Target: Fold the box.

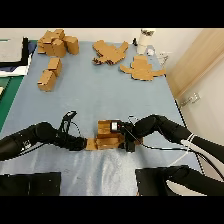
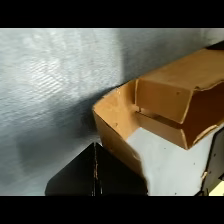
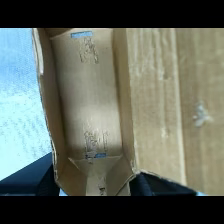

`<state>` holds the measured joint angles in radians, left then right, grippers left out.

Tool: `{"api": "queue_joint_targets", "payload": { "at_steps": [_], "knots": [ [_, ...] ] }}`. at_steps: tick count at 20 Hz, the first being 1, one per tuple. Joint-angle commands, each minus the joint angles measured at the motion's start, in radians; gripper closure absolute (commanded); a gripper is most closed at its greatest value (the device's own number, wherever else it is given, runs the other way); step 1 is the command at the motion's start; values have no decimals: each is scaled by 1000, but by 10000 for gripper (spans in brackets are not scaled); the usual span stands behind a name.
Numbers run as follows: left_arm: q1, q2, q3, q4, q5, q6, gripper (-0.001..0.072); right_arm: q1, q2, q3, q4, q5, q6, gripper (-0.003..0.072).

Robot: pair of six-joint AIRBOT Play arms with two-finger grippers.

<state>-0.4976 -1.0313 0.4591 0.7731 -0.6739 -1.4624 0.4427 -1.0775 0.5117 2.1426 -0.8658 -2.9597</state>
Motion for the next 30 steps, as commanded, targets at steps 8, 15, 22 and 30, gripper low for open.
{"api": "queue_joint_targets", "payload": {
  "at_steps": [8,15,22,30],
  "knots": [
    [-51,46,58,-78,18,11,695,0,-1,0,0,0,0,208],
    [-51,45,61,-82,18,11,693,0,-1,0,0,0,0,208],
    [-51,45,62,-90,21,11,306,0,-1,0,0,0,0,208],
    [-51,45,82,-145,20,79,295,0,-1,0,0,0,0,208]
  ]
}}
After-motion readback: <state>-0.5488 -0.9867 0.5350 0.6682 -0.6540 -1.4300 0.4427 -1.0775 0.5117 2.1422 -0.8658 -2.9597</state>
